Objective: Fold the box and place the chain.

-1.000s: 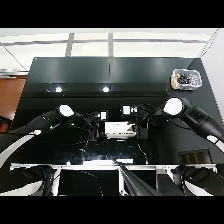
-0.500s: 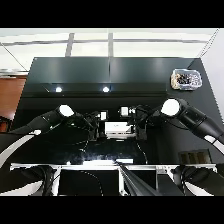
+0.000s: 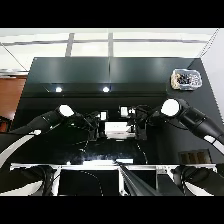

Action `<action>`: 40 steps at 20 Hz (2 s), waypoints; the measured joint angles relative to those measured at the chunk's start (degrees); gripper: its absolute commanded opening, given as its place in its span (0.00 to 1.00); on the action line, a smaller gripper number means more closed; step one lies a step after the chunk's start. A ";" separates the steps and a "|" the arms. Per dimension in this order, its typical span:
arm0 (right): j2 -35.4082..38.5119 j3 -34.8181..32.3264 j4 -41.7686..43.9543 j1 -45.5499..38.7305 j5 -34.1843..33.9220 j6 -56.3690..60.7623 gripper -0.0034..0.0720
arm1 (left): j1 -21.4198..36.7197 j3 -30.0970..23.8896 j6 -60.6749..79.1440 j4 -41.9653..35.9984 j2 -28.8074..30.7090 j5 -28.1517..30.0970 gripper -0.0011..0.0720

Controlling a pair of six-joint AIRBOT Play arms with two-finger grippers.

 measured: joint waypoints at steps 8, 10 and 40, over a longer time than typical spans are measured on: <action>-1.79 -0.28 -0.44 0.04 0.07 1.42 0.41 | 0.00 0.00 -0.04 0.00 0.00 -0.02 0.68; -1.90 -0.22 -0.59 0.04 0.00 1.62 0.41 | 0.00 0.00 -0.04 0.00 0.00 -0.02 0.68; -6.71 -7.15 24.72 -5.53 -5.95 44.52 0.06 | -0.04 0.02 -0.09 0.31 0.00 -0.26 0.68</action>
